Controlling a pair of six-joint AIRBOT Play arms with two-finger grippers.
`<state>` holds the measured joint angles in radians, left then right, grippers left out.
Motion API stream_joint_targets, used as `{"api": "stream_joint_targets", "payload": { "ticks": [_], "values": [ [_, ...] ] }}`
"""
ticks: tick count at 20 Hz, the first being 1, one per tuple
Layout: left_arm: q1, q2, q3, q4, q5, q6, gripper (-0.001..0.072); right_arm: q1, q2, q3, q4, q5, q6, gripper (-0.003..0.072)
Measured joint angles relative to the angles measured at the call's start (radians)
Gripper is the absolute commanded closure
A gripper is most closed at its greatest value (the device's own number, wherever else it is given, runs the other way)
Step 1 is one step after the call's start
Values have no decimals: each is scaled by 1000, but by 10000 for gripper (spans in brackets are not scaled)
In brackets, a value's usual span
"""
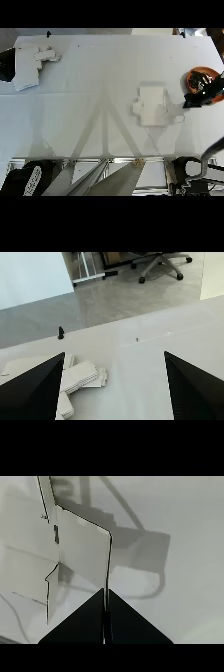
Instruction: Fold the box and place the chain.
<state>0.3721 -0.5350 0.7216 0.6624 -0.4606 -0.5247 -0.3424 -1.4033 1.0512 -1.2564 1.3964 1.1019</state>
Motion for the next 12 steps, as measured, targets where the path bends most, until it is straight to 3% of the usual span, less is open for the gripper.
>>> {"api": "stream_joint_targets", "payload": {
  "ticks": [7, 12],
  "values": [
    [0, 0, 0, 0, 0, 0, 9, 118, -3, -16, 249, -306, -127, 679],
    [0, 0, 0, 0, 0, 0, 9, 273, -76, -42, 423, -526, -263, 678]
  ]
}}
